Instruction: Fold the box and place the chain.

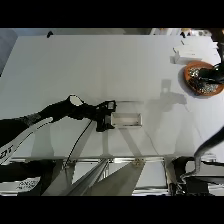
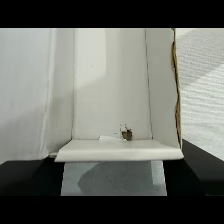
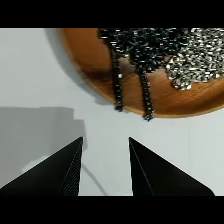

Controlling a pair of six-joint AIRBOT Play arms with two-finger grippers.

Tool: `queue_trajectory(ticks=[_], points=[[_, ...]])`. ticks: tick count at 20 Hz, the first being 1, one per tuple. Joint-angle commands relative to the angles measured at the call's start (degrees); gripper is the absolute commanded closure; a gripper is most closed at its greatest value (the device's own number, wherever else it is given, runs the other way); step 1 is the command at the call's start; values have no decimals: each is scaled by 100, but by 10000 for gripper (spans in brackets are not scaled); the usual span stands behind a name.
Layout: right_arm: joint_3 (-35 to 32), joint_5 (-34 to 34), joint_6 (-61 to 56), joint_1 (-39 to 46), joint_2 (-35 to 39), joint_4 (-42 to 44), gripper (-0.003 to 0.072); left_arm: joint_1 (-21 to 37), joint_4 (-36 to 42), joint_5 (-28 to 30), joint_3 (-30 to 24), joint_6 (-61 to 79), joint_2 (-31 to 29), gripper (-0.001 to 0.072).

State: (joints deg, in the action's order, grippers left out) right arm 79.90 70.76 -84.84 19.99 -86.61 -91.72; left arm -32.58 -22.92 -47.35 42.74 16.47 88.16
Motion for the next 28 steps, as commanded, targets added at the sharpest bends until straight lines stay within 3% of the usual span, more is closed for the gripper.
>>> queue_trajectory(ticks=[1, 5, 18, 21, 22, 23, 28], points=[[210, -160, 70, 535, -592, 9, 399, -2, 0, 0, 0, 2, -2, 439], [212, -284, 90, 538, -767, 22, 433, -2, 0, 0, 0, 2, -2, 439], [212, -610, 236, 531, -1499, 210, 441, -2, 0, 0, 0, 2, -2, 439], [212, -721, 219, 531, -1554, 247, 475, -2, 0, -2, 0, 2, -2, 439], [212, -723, 223, 531, -1554, 245, 537, -2, 0, 0, 0, 0, -2, 439], [212, -702, 271, 531, -1552, 240, 674, -2, 0, 0, 0, 2, -2, 439], [214, -846, 282, 531, -1235, 195, 669, -2, 0, -2, 0, 2, -2, 439]])
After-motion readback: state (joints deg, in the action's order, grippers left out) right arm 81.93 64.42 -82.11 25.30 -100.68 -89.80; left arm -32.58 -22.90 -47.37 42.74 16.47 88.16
